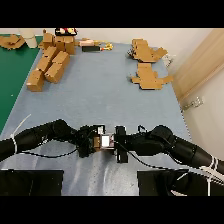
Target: Fold the box.
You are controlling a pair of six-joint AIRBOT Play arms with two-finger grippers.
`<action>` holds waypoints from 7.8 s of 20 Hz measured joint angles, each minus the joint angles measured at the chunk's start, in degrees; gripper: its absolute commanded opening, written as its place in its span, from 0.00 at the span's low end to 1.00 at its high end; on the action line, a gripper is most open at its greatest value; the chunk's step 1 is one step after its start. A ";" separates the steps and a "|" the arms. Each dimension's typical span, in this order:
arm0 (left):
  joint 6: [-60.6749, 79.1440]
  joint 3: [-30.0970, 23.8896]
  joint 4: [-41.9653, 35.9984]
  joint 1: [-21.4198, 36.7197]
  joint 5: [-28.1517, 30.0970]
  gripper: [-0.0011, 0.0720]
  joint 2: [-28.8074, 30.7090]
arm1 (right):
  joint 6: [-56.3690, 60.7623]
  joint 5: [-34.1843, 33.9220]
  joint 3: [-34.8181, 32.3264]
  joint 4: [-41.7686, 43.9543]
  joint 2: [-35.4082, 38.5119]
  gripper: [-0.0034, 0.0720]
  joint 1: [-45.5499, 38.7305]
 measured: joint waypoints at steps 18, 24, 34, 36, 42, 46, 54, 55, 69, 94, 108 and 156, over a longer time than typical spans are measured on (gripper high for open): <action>0.00 0.00 0.00 0.00 0.00 0.61 0.00 | 52.39 -10.49 -7.61 24.83 3.50 0.04 -11.13; 0.00 0.00 0.00 0.00 0.00 0.61 0.00 | 51.17 9.33 -8.33 32.22 2.05 0.04 -10.27; 0.00 0.00 0.00 0.00 -0.02 0.61 0.00 | 52.63 7.34 -11.34 31.93 5.05 0.04 -9.18; 0.00 0.00 0.00 0.00 -0.02 0.61 0.00 | 52.65 7.65 -14.69 31.87 8.00 0.04 -8.46; 0.00 0.00 0.00 0.00 -0.04 0.61 0.00 | 49.44 13.90 -23.43 32.96 18.75 0.04 -7.72; 0.00 0.00 0.00 0.00 -0.04 0.61 0.00 | 49.55 19.39 -24.39 33.90 19.93 0.04 -7.52; 0.00 0.00 -0.02 0.00 -0.04 0.61 0.00 | 50.16 20.26 -24.55 34.34 19.45 0.04 -7.26; 0.00 0.00 0.00 0.00 -0.02 0.61 0.00 | 50.16 20.11 -24.55 34.34 19.15 0.04 -7.26; 0.00 0.00 -0.02 0.00 -0.02 0.61 0.00 | 49.81 20.55 -23.65 32.00 20.00 0.04 -7.67; -10.47 2.47 3.13 1.55 -0.33 0.61 3.15 | 71.12 29.57 -21.38 14.58 25.07 0.05 -19.08; -39.67 9.11 16.24 44.11 5.46 0.61 1.36 | 71.78 30.99 -21.38 14.53 25.29 0.05 -19.12; -50.01 41.16 10.82 32.94 -30.47 0.03 -7.13 | 69.81 9.60 6.25 0.35 -3.96 0.05 -19.17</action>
